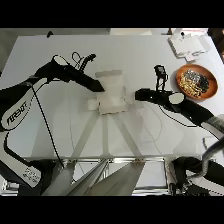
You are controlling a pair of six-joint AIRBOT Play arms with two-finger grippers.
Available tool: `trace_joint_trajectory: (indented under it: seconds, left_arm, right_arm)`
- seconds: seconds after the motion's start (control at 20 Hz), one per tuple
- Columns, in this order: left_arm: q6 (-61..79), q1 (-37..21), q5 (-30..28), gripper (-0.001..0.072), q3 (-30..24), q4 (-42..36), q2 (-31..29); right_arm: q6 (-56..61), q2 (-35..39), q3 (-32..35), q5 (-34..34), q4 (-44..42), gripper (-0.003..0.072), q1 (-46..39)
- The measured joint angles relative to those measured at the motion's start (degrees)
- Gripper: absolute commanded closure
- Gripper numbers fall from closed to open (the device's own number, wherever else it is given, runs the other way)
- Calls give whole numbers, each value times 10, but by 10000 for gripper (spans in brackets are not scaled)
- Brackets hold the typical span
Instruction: Fold the box and place the chain.
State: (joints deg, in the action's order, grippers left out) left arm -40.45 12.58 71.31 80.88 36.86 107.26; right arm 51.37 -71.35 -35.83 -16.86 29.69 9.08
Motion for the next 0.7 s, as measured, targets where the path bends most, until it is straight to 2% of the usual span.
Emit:
trace_joint_trajectory:
  seconds: [0.05, 0.7]
  left_arm:
    - [12, 1, 3, 689, 0, 0, 0]
    - [68, 3, 10, 698, 0, -1, 0]
  right_arm:
    - [0, 0, 0, 0, 0, 673, 0]
    - [0, 0, 0, 1, 0, 673, 0]
